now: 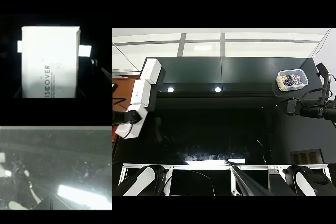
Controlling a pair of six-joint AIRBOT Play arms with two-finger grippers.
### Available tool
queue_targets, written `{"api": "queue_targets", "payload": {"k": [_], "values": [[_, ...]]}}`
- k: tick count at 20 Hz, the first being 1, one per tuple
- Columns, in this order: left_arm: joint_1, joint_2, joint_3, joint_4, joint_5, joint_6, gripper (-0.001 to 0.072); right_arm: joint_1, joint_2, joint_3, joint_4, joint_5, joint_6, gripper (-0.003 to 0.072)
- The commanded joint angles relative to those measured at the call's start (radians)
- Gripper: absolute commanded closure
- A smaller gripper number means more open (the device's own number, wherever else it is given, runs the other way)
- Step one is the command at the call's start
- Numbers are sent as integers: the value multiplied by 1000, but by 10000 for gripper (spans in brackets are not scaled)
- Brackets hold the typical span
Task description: Fold the box and place the chain.
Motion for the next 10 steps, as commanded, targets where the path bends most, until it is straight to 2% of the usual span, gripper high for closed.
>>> {"api": "queue_targets", "payload": {"k": [1, 2, 5, 10], "values": [[109, 1, 1, 43, 71, 40, 425, 0, 1, 1, 0, -15, -2, 667], [106, -8, 1, 21, 128, 98, 425, 0, 1, 1, -1, -17, -4, 667], [64, -64, 5, -124, 195, 234, 425, 0, 1, 1, -5, -19, -6, 667], [5, -192, 52, -158, 196, 235, 425, 0, 1, 1, -5, -14, -5, 666]]}}
